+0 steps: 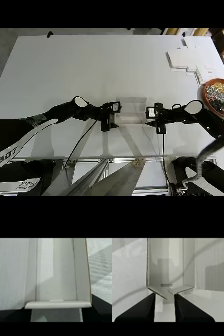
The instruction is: Fold the box and place the chain.
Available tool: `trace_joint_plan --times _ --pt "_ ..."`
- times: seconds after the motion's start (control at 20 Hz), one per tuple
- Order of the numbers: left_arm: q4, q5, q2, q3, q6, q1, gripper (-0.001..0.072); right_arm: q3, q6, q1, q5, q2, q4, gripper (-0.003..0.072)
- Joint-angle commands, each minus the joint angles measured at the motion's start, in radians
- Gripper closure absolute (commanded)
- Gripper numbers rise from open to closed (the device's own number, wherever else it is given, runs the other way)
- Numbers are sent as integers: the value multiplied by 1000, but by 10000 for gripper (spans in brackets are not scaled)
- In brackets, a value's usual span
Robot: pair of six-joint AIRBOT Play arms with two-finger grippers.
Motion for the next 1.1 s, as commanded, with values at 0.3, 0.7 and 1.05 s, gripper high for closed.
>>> trace_joint_plan --times 0.3,0.7,1.05 --pt "0 0 0 0 0 0 422 -1 -1 1 -40 -29 81 516" --pt "0 0 0 0 0 0 422 -1 -5 1 -48 -43 108 533" --pt "0 0 0 0 0 0 422 -5 -80 1 -22 -45 196 586"
